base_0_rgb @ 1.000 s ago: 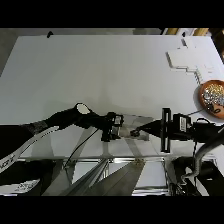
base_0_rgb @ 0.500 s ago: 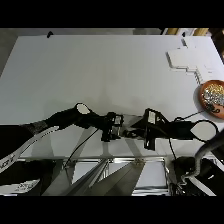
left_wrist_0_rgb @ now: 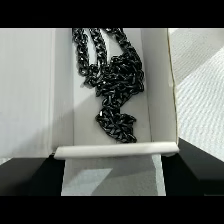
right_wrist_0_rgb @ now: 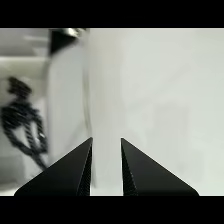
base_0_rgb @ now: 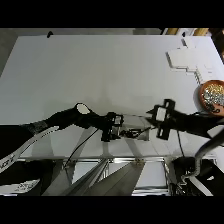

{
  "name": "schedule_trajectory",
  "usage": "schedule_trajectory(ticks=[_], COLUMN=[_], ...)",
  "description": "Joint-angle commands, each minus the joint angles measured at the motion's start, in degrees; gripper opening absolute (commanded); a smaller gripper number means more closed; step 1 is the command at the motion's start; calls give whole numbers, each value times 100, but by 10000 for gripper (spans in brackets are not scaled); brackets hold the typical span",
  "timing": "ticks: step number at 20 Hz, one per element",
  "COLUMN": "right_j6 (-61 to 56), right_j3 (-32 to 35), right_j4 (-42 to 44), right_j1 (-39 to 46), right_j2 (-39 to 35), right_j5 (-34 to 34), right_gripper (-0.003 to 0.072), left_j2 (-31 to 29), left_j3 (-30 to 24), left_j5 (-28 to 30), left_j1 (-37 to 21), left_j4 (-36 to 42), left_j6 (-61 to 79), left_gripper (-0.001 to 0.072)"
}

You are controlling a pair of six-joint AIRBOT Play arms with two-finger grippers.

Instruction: Fold the box and place the chain.

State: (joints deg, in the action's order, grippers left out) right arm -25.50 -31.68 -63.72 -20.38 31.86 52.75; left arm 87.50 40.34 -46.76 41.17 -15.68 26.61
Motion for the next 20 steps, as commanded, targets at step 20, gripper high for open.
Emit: schedule_trajectory(ticks=[20], right_j6=[2922], right_j3=[754], right_j4=[-951], right_j1=[2330], right_j2=[2424], right_j5=[-68], right_gripper=[198], left_j2=[2], left_j3=[2], left_j5=[0], left_j1=[-2], left_j4=[0], left_j6=[2], left_gripper=[210])
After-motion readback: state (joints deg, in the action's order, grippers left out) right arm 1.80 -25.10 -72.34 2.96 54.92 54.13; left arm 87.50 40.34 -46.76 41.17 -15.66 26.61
